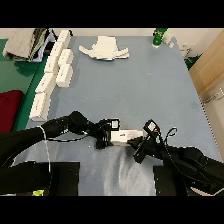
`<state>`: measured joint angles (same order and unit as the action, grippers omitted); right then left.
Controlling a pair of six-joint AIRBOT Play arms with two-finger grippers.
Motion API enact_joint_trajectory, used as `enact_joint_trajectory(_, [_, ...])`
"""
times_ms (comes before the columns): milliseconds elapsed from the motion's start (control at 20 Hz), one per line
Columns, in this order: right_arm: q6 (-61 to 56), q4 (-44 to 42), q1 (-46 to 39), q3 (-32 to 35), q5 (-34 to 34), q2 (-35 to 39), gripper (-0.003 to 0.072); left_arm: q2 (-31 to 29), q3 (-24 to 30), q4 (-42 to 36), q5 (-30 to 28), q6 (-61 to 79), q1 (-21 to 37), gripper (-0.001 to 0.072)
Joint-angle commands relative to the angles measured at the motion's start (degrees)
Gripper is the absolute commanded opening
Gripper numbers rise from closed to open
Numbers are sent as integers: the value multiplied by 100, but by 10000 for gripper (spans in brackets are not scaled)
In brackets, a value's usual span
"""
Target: Fold the box.
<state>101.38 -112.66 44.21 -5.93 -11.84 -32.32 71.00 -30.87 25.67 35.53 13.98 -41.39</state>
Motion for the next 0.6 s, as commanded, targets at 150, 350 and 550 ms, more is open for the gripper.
enact_joint_trajectory(150, [0,-9,4,-219,304,389,2,0,-2,2,0,2,-2,520])
enact_joint_trajectory(350, [0,-9,4,-297,302,415,2,0,-2,2,0,2,-2,520])
enact_joint_trajectory(550, [0,208,4,-393,173,415,2,0,-2,2,0,2,-2,520])
